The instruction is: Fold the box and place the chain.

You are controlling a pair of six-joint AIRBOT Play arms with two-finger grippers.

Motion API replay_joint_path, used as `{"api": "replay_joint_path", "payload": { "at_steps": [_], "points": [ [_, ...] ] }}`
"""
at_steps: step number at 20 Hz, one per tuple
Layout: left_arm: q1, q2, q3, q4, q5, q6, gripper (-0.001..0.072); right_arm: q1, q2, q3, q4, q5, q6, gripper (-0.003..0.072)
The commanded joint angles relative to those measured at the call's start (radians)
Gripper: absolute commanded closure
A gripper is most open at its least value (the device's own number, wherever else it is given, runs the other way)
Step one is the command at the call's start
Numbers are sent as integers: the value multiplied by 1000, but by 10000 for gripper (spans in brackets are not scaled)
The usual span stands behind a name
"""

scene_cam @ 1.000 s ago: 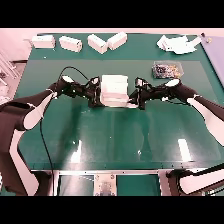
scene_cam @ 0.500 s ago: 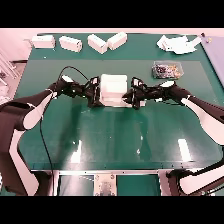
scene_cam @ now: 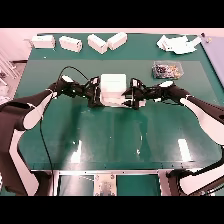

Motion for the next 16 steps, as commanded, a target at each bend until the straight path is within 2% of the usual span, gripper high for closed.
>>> {"api": "replay_joint_path", "payload": {
  "at_steps": [1, 2, 3, 5, 7, 8, 13, 16],
  "points": [
    [0, -1, 0, 0, 1, 0, 184, 0, -1, 1, -22, -7, 8, 59],
    [0, -1, 0, 0, 1, 0, 183, -1, 0, 1, -30, -8, 14, 64],
    [0, -1, 0, 0, 1, 0, 183, -2, 0, 1, -31, -9, 24, 107],
    [0, -1, 0, 0, 1, 0, 183, -15, 5, 1, -48, -9, 52, 524],
    [0, -1, 0, 0, 1, 0, 184, -34, 18, 1, -66, -7, 130, 642],
    [0, -1, 0, 0, 1, 0, 183, -44, 30, 1, -89, -8, 168, 683],
    [0, -1, 0, 0, 1, 0, 184, -101, 138, 1, -154, -9, 406, 683],
    [0, -1, 0, 0, 1, 0, 184, -156, 182, 1, -192, -9, 648, 683]
  ]
}}
